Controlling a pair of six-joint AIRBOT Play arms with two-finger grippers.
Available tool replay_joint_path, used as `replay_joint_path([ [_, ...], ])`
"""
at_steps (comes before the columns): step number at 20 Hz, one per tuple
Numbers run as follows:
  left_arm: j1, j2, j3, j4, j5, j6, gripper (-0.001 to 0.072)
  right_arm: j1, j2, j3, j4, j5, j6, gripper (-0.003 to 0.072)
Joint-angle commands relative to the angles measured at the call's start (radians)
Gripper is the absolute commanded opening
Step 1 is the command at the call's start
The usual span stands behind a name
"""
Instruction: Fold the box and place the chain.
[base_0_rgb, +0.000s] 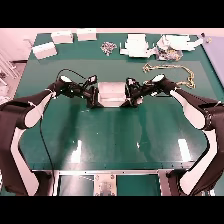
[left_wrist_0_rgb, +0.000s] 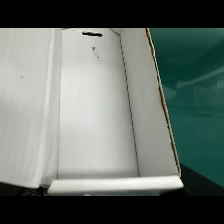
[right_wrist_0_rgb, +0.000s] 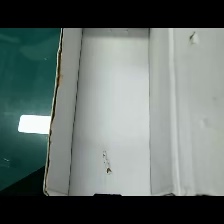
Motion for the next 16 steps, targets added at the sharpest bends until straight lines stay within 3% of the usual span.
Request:
replay_joint_path([
  [1,0.000,-0.001,0.000,0.003,0.011,-0.009,0.0693,0.000,0.000,0.000,0.001,-0.003,0.001,0.0507],
  [16,0.000,-0.001,0.006,-0.011,0.062,0.094,0.0693,0.000,0.000,0.000,0.001,-0.003,0.001,0.0507],
])
